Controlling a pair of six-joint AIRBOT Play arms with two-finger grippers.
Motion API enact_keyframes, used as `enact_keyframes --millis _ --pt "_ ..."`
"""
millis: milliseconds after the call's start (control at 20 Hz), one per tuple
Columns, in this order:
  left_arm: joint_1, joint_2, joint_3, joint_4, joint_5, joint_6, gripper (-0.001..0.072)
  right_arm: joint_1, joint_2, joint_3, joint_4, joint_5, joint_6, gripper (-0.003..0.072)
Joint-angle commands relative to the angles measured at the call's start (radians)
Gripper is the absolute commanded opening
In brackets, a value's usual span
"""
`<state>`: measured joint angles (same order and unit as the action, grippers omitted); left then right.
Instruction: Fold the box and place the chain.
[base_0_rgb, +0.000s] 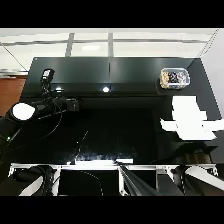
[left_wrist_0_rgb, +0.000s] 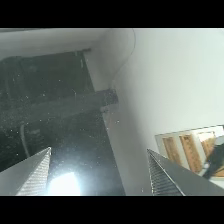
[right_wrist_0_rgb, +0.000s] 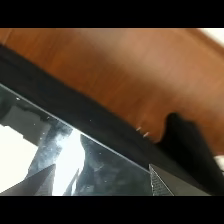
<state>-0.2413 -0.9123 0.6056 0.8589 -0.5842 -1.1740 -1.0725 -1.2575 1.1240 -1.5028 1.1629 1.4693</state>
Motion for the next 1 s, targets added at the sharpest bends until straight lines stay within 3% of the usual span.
enact_keyframes --millis 0,100,300,800,900,950 --pt "-0.001 0.0 0.0 0.0 0.002 0.0 0.0716 -0.087 -0.145 0.046 0.318 0.088 -0.294 0.0719" --pt "0.0 0.0 0.0 0.0 0.002 0.0 0.0716 -0.094 -0.241 0.105 0.473 0.196 -0.417 0.0718" --pt "0.0 0.0 0.0 0.0 0.002 -0.001 0.0716 -0.089 -0.43 0.23 0.602 0.378 -0.439 0.0718" --pt "0.0 0.0 0.0 -0.005 0.008 -0.001 0.0716 -0.001 -0.532 0.237 0.548 0.419 -0.492 0.0714" --pt "0.0 0.0 0.0 -0.004 0.008 -0.001 0.0716 0.006 -0.532 0.243 0.549 0.438 -0.494 0.0433" --pt "0.0 0.0 0.0 -0.005 0.008 -0.001 0.0716 0.006 -0.531 0.246 0.548 0.457 -0.494 0.0419"
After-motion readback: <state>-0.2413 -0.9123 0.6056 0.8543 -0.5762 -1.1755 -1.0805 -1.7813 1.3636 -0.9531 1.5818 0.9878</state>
